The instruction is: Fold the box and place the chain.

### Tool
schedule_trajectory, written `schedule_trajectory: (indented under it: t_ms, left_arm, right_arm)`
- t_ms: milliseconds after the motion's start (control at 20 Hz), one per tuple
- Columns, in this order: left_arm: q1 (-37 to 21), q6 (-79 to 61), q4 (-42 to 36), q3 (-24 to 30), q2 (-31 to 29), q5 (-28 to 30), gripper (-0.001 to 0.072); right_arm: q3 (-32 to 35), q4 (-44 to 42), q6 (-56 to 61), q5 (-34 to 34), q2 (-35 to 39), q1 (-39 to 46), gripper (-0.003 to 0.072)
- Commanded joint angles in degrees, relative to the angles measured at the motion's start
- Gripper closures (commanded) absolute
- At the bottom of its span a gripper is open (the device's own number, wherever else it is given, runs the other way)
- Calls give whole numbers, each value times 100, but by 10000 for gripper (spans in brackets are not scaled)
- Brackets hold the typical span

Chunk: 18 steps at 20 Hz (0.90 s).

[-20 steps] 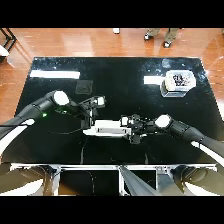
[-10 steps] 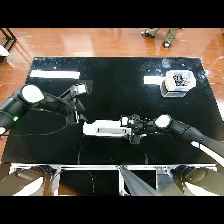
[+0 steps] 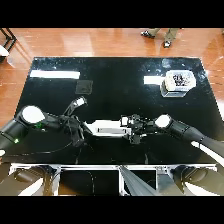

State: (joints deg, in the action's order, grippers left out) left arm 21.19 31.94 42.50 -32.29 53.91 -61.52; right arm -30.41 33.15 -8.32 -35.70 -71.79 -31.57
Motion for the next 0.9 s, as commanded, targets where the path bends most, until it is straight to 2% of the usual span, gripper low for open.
schedule_trajectory:
  t_ms: [0,250,350,650,850]
  left_arm:
    - [688,-619,-752,243,-61,1220,694]
    - [1296,-640,-769,238,111,3707,692]
    - [1377,-640,-769,234,339,4360,693]
    - [1377,-640,-765,144,1196,4463,692]
    - [1377,-638,-761,144,1233,4439,692]
  right_arm:
    - [-2,-4,2,0,-2,2,379]
    - [-2,-2,2,0,-2,2,379]
    - [-2,-2,2,0,-2,2,379]
    - [-2,-2,2,0,-2,2,379]
    - [-2,-2,2,0,-2,2,379]
